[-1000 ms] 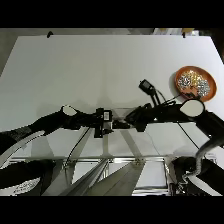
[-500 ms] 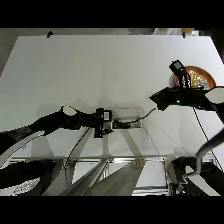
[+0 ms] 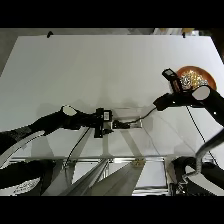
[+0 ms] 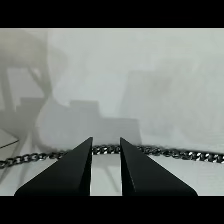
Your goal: Fold the box and place the chain.
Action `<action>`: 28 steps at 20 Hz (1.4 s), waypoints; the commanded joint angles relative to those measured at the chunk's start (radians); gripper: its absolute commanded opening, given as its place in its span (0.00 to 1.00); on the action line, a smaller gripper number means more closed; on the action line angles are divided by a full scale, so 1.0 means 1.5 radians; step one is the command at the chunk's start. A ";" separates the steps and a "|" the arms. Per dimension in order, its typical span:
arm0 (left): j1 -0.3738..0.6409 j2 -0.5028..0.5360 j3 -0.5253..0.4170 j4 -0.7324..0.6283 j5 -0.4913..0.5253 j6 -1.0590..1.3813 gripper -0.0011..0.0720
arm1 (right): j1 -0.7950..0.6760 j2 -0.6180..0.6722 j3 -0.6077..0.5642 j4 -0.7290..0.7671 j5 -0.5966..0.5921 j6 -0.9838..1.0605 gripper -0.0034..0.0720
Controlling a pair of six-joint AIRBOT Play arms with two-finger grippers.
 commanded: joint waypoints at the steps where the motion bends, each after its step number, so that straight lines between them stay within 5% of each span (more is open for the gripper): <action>1: 0.000 0.000 0.000 0.000 0.000 0.000 0.21 | 0.003 -0.033 -0.004 -0.039 -0.021 0.088 0.29; 4: 0.000 0.000 0.000 0.000 0.000 0.000 0.21 | 0.003 -0.047 -0.004 -0.105 -0.039 0.210 0.47; 28: 0.000 0.000 0.000 0.000 0.000 0.000 0.21 | 0.003 -0.047 -0.013 -0.176 -0.094 0.316 0.42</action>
